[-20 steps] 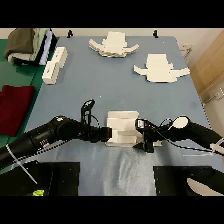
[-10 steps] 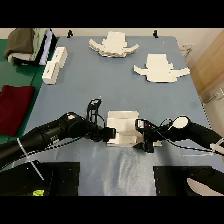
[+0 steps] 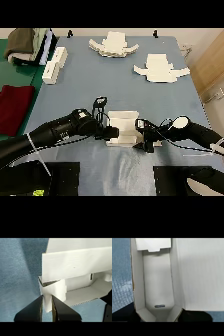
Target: Fold the box.
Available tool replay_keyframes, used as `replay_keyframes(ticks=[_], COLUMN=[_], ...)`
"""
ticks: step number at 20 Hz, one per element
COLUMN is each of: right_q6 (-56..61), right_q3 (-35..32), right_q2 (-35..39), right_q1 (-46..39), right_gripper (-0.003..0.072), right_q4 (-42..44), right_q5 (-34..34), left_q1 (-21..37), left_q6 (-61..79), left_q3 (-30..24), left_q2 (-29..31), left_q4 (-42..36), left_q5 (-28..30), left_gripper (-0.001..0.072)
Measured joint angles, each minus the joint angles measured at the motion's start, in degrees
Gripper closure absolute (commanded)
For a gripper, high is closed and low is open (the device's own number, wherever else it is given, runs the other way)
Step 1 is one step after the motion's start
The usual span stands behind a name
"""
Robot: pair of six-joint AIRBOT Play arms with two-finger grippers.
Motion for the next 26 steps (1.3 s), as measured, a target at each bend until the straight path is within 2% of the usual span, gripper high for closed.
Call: replay_keyframes(ticks=[5, 17, 26], right_q6=[0.0, 0.0, 0.0], right_q3=[0.0, 0.0, 0.0], right_q2=[0.0, 0.0, 0.0], right_q1=[0.0, 0.0, 0.0], right_gripper=[0.0136, 0.0136, 0.0136], right_q4=[0.0, 0.0, 0.0], right_q5=[0.0, 0.0, 0.0], left_q1=[-0.8, -1.0, -3.0], left_q6=[-1.3, -4.6, -6.4], left_q3=[1.9, 4.4, 9.3], left_q2=[-3.7, -5.6, -11.7], left_q4=[1.0, 3.3, 5.5], left_q5=[-2.8, -6.2, -11.1], left_gripper=[0.0534, 0.0534, 0.0529])
